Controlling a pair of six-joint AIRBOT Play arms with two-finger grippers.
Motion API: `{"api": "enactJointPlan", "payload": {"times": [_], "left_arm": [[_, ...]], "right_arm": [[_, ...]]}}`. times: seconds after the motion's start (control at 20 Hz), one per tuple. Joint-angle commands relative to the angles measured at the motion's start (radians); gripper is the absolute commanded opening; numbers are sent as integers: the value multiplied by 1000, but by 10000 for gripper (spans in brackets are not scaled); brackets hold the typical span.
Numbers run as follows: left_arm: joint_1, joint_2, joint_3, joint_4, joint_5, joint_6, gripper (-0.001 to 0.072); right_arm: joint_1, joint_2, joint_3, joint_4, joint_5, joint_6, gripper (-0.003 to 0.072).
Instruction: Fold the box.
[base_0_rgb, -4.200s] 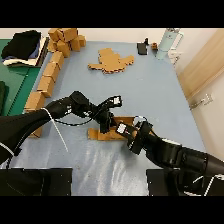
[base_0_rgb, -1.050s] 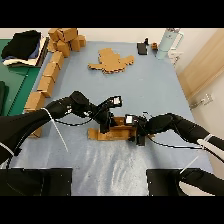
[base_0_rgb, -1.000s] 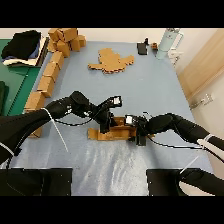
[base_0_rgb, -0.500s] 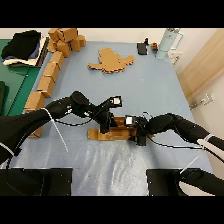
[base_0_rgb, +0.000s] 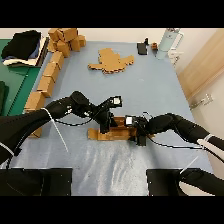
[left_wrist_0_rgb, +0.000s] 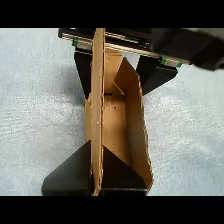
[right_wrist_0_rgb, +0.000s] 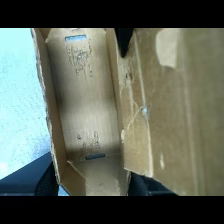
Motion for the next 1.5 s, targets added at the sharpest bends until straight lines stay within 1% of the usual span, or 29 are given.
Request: {"api": "enactJointPlan", "payload": {"times": [0.0, 0.1, 0.15, 0.3, 0.4, 0.55, 0.75, 0.9, 1.05, 1.1, 1.15, 1.2, 1.25, 1.3, 1.4, 1.45], "left_arm": [[0, 0, 0, 0, 1, 3, 12], [0, 0, 0, 0, 2, 11, 12], [0, 0, 1, -1, 21, 42, 13], [0, 0, 1, -1, 25, 37, 13], [0, 0, 1, -6, 57, 37, 12], [0, 0, 1, -8, 64, 36, 13], [0, 0, 1, -8, 40, 35, 12], [0, 0, 0, -8, -6, 24, 12], [1, 0, 1, -7, -11, -27, 18], [3, 2, 1, -4, -6, -42, 215], [8, 5, 1, -1, 0, -80, 480], [16, 11, 1, 5, 0, -122, 590], [31, 21, 1, 19, -3, -174, 614], [49, 40, 1, 60, -6, -228, 614], [98, 98, 1, 184, -34, -399, 615], [124, 130, 1, 242, -71, -494, 615]], "right_arm": [[0, -1, 0, 0, 1, 0, 480], [0, -1, 0, 0, 1, 0, 480], [0, -1, 0, 0, 1, 1, 480], [0, -1, 0, 0, 1, 1, 480], [0, -1, 0, 0, 1, 1, 480], [0, -1, 0, 0, 0, 1, 480], [0, -1, 0, 0, -1, 1, 480], [0, -1, 0, 0, 0, 1, 480], [0, -1, 0, 0, -1, 1, 480], [0, -1, 0, 0, -1, 1, 481], [0, -1, 0, 0, -1, 1, 480], [0, -1, 0, 0, -1, 1, 481], [0, -1, 0, 0, 0, 1, 480], [0, -1, 0, 0, 0, 1, 480], [0, -1, 0, 0, 0, 1, 480], [0, -1, 0, 0, 0, 1, 481]]}}
